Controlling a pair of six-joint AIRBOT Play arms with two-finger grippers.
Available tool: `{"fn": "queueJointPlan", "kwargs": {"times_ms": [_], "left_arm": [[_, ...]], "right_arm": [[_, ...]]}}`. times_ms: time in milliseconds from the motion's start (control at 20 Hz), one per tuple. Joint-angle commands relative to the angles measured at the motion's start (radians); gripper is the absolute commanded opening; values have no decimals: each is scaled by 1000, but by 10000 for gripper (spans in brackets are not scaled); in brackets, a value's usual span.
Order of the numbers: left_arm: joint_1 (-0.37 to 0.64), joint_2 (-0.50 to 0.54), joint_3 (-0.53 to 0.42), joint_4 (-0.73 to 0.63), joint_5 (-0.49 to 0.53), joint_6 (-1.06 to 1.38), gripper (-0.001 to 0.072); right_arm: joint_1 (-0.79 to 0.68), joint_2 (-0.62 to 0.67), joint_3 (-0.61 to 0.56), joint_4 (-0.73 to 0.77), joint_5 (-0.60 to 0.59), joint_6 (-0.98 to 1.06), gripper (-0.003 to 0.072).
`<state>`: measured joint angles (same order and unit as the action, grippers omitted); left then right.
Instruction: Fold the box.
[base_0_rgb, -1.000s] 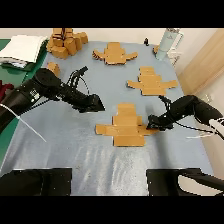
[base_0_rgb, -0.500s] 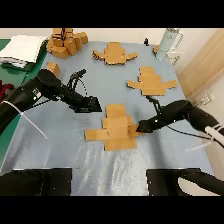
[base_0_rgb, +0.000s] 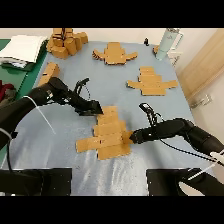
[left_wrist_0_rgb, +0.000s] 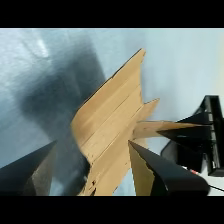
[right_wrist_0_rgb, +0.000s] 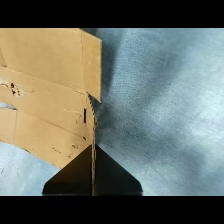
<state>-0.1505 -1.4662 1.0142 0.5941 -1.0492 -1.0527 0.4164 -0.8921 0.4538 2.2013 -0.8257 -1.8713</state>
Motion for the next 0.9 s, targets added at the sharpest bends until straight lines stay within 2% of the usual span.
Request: {"fn": "queueJointPlan", "kwargs": {"times_ms": [0, 150, 250, 350, 500, 550, 600, 850], "left_arm": [[2, -90, 0, -104, 1, 92, 698], [2, -127, 0, -154, -35, 180, 696], [3, -130, 1, -158, -97, 262, 582], [9, -131, 1, -157, -161, 316, 581], [19, -131, 1, -161, -166, 345, 579], [21, -134, 1, -171, -166, 364, 454], [21, -136, 1, -175, -164, 383, 281], [21, -162, 26, -208, -158, 399, 285]], "right_arm": [[16, 13, -9, -7, 25, 13, 5], [16, 13, -9, -8, 25, 13, 5], [16, 13, -9, -21, 28, 13, 5], [16, 13, -9, -49, 42, 13, 5], [16, 13, -9, -51, 52, 13, 5], [16, 13, -9, -51, 52, 13, 5], [16, 13, -9, -51, 53, 13, 6], [16, 13, -9, -51, 56, 13, 5]]}}
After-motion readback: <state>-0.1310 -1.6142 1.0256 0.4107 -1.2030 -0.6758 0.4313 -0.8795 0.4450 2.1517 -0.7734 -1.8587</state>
